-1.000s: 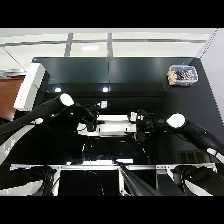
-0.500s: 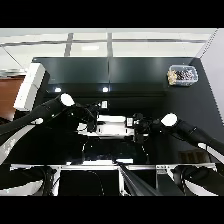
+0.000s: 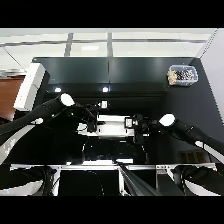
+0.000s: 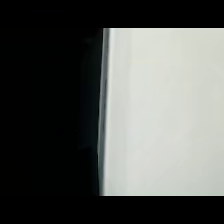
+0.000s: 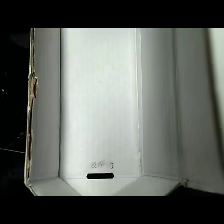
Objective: Fold the box and place the chain.
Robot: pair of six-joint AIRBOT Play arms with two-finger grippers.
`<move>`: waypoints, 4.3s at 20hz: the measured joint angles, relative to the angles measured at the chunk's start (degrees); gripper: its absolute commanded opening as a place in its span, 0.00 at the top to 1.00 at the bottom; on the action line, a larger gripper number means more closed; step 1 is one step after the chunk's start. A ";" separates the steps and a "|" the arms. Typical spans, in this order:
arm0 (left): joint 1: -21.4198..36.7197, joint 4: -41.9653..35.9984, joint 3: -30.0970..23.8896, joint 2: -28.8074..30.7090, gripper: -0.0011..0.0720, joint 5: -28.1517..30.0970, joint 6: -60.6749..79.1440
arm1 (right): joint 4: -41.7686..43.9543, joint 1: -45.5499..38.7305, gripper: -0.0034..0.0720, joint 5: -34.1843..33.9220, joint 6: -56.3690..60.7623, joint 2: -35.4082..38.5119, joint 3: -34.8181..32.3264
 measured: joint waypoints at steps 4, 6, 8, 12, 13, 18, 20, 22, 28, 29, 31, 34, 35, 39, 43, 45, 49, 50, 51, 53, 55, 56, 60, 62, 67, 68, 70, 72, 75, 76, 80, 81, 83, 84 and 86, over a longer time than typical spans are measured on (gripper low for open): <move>0.00 0.00 0.00 0.00 0.95 0.02 -0.09 | -0.35 0.00 0.02 -0.04 0.70 -0.44 0.37; 0.00 -0.02 0.00 0.00 0.95 0.07 -0.13 | -0.98 0.02 0.02 0.02 1.70 -0.85 0.81; 0.00 -0.04 0.00 0.00 0.95 0.07 -0.13 | -1.49 0.15 0.02 0.02 2.62 -1.11 1.07; 0.00 -0.02 0.00 0.00 0.95 0.04 -0.09 | -2.34 0.50 0.02 0.00 3.52 -1.36 1.31; 0.00 0.00 0.00 0.00 0.95 0.04 -0.09 | -2.49 0.61 0.02 -0.09 3.87 -1.40 1.36; 0.00 0.02 0.00 0.00 0.95 0.02 -0.04 | -3.13 1.01 0.02 -0.85 4.63 -1.46 1.36; 0.00 0.00 0.00 0.00 0.95 0.02 -0.07 | -3.28 1.07 0.02 -0.98 4.79 -1.46 1.36; 0.00 0.00 0.00 0.00 0.95 0.02 -0.04 | -3.37 1.09 0.02 -1.11 4.87 -1.46 1.36; 0.13 -0.04 0.02 0.39 0.49 0.39 -1.31 | -3.61 1.11 0.25 -1.18 4.85 -1.46 1.36; 0.33 0.31 0.02 0.94 0.33 0.20 -1.62 | -3.61 1.11 0.25 -1.18 4.85 -1.46 1.36; 1.09 1.70 0.02 2.82 0.01 0.04 -3.52 | -3.65 1.11 0.29 -1.18 4.83 -1.46 1.36; 3.43 7.06 0.02 7.52 0.02 -0.57 -12.07 | -3.72 1.11 0.51 -1.07 4.79 -1.46 1.36; 4.61 9.77 0.02 9.35 0.02 -1.97 -15.96 | -3.72 1.11 0.67 -1.05 4.74 -1.46 1.36; 9.64 16.61 -0.28 13.86 0.84 -13.66 -30.03 | -3.80 1.11 0.72 -0.81 4.50 -1.51 1.38; 11.80 12.26 -4.24 15.17 0.95 -24.13 -38.05 | -4.00 1.11 0.94 -0.42 4.37 -1.51 1.38; 11.54 4.55 -7.76 15.41 0.95 -25.07 -37.90 | -4.04 1.11 0.94 -0.26 4.35 -1.51 1.38; 9.16 -11.06 -12.55 15.61 0.95 -17.66 -33.94 | -4.11 1.11 0.94 -0.09 4.33 -1.51 1.38; 8.52 -14.16 -13.03 15.61 0.95 -14.47 -32.83 | -4.11 1.11 0.94 -0.07 4.33 -1.51 1.38; 7.91 -16.96 -13.40 15.61 0.95 -10.75 -31.80 | -4.11 1.11 0.94 -0.07 4.33 -1.51 1.38; 6.99 -20.44 -13.88 15.52 0.95 -2.58 -30.49 | -4.11 1.11 0.94 -0.04 4.33 -1.51 1.38; 6.49 -22.36 -14.14 14.84 0.95 4.70 -29.73 | -4.09 1.09 0.94 -0.02 4.35 -1.51 1.38; 6.32 -23.08 -14.19 14.10 0.95 7.67 -29.44 | -4.09 1.11 0.94 -0.02 4.35 -1.51 1.38; 5.33 -23.78 -14.32 9.90 0.95 11.89 -28.89 | -4.09 1.11 0.94 0.00 4.37 -1.51 1.38; 4.61 -23.69 -14.32 7.72 0.95 12.15 -28.85 | -4.09 1.11 0.94 0.02 4.35 -1.51 1.38; 4.39 -21.66 -13.16 7.28 0.95 12.55 -28.30 | -4.17 1.11 0.94 0.13 4.28 -1.51 1.38; 5.03 -20.68 -12.39 8.52 0.95 12.02 -28.37 | -4.15 1.11 0.94 0.11 4.28 -1.51 1.38; 6.82 -17.70 -11.30 12.11 0.95 10.95 -29.24 | -4.15 1.11 0.94 0.11 4.28 -1.51 1.38; 9.09 -13.99 -10.78 16.74 0.95 8.50 -30.84 | -4.13 1.11 0.94 0.11 4.31 -1.51 1.38; 12.61 -7.80 -12.04 23.54 0.95 3.98 -32.61 | -4.11 1.11 0.94 0.09 4.31 -1.51 1.38; 13.53 -5.81 -13.11 25.29 0.95 2.62 -32.50 | -4.11 1.11 0.94 0.09 4.31 -1.51 1.38; 14.78 -1.11 -17.05 28.13 0.56 -1.95 -22.95 | -4.09 1.11 0.94 0.04 4.33 -1.51 1.38; 14.45 -0.57 -17.66 28.15 0.00 -2.05 -19.23 | -4.09 1.11 0.94 0.04 4.33 -1.51 1.36; 13.20 0.00 -18.34 27.71 0.02 -1.53 -12.31 | -4.09 1.11 0.94 0.02 4.33 -1.51 1.38; 12.26 0.11 -18.49 27.23 0.02 -0.68 -8.92 | -4.07 1.11 0.94 0.02 4.35 -1.51 1.38; 10.60 0.37 -18.25 25.59 0.02 1.55 -3.39 | -4.07 1.11 0.94 0.02 4.35 -1.51 1.38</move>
